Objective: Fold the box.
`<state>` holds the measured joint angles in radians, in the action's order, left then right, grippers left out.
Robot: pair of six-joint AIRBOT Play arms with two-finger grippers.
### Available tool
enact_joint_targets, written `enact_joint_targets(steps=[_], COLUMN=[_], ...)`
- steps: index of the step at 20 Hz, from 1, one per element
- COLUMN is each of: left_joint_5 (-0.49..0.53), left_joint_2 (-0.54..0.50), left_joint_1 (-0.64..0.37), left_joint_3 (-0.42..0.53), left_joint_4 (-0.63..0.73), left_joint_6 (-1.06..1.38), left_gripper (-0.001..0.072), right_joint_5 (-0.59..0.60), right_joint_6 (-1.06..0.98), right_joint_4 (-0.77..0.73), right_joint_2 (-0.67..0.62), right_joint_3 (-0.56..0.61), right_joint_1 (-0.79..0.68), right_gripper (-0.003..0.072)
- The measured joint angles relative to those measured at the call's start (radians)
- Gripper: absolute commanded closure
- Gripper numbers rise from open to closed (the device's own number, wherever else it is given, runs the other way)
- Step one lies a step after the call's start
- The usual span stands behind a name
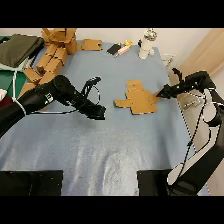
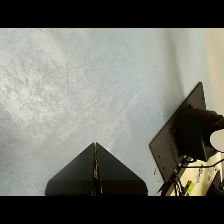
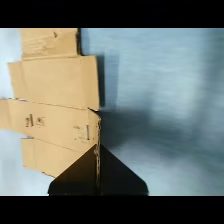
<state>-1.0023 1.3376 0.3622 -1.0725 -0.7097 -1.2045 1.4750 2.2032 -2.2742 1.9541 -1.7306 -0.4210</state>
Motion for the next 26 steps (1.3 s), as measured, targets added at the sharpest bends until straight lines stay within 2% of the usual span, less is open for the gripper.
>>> enact_joint_targets(steps=[3,4,5,6,12,13,14,15,19,25,26], left_joint_5=[-0.042,-0.058,-0.069,-0.084,-0.142,-0.145,-0.15,-0.153,-0.172,-0.211,-0.219], left_joint_2=[-0.001,-0.001,-0.001,-0.001,-0.001,-0.001,-0.001,-0.001,-0.001,-0.001,-0.001], left_joint_1=[-0.045,-0.065,-0.082,-0.101,-0.174,-0.177,-0.18,-0.182,-0.188,-0.191,-0.191], left_joint_3=[-0.003,-0.003,-0.003,-0.003,-0.003,-0.003,-0.003,-0.003,-0.003,-0.003,-0.003], left_joint_4=[0.006,0.008,0.009,0.011,0.015,0.014,0.014,0.014,0.011,0.008,0.008], left_joint_6=[0.031,0.044,0.058,0.072,0.11,0.116,0.122,0.127,0.138,0.145,0.15], left_gripper=[0.0697,0.0663,0.0434,0.0271,0.0274,0.0273,0.0273,0.0273,0.0273,0.0273,0.0272], right_joint_5=[0.01,-0.012,-0.042,-0.077,-0.282,-0.309,-0.327,-0.339,-0.36,-0.279,-0.264], right_joint_6=[-0.015,-0.02,-0.023,-0.024,-0.135,-0.16,-0.182,-0.192,-0.232,-0.242,-0.234], right_joint_4=[-0.059,-0.074,-0.082,-0.09,-0.076,-0.063,-0.051,-0.041,0.033,0.089,0.088], right_joint_2=[-0.081,-0.132,-0.187,-0.248,-0.681,-0.743,-0.793,-0.834,-0.893,-0.762,-0.739], right_joint_3=[0.128,0.203,0.281,0.367,0.921,0.99,1.042,1.078,1.112,1.006,0.994], right_joint_1=[0.041,0.06,0.078,0.098,0.272,0.3,0.323,0.341,0.361,0.365,0.365], right_gripper=[0.0688,0.0688,0.0689,0.0688,0.0684,0.0662,0.0432,0.0314,0.0315,0.036,0.0426])
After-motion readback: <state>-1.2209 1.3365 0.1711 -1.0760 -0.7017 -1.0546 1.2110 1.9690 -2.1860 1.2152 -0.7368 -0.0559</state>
